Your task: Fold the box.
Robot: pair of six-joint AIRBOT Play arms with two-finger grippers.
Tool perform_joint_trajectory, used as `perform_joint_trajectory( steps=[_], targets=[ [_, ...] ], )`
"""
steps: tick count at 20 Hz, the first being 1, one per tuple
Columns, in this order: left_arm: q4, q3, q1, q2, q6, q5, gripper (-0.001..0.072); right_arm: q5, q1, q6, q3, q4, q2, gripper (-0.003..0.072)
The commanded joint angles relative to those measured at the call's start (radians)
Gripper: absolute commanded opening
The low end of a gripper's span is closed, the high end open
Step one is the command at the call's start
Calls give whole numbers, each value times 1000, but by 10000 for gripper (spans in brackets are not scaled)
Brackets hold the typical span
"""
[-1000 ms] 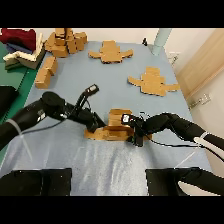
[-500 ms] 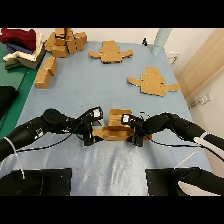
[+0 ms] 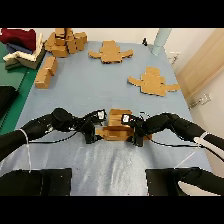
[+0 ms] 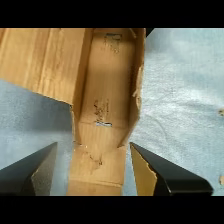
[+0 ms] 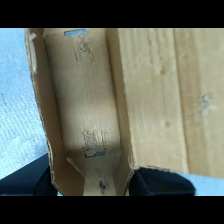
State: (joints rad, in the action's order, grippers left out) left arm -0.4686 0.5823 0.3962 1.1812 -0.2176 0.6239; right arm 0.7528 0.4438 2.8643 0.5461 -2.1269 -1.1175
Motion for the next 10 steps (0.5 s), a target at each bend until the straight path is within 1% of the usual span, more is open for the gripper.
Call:
perform_joint_trajectory(
  steps=[1, 2, 3, 4, 5, 7, 10],
  targets=[
    [7, 23, 16, 32, -8, 6, 680, 0, 0, 0, 0, 0, -1, 511],
    [20, 23, 28, 39, -8, 6, 667, 0, 0, 0, 0, 0, -1, 511],
    [29, 23, 39, 45, -8, 7, 493, 0, 0, 0, 0, 0, -1, 511],
    [31, 23, 48, 47, -12, 7, 347, 0, 0, 0, 0, 0, -1, 511],
    [36, 23, 53, 49, -26, 6, 328, 0, 0, 0, 0, 0, -1, 511],
    [56, 23, 58, 53, -39, 3, 218, 0, 0, 0, 0, 0, -1, 511],
    [68, 23, 61, 56, -59, 3, 211, 0, 0, 0, 0, 0, -1, 511]
  ],
)
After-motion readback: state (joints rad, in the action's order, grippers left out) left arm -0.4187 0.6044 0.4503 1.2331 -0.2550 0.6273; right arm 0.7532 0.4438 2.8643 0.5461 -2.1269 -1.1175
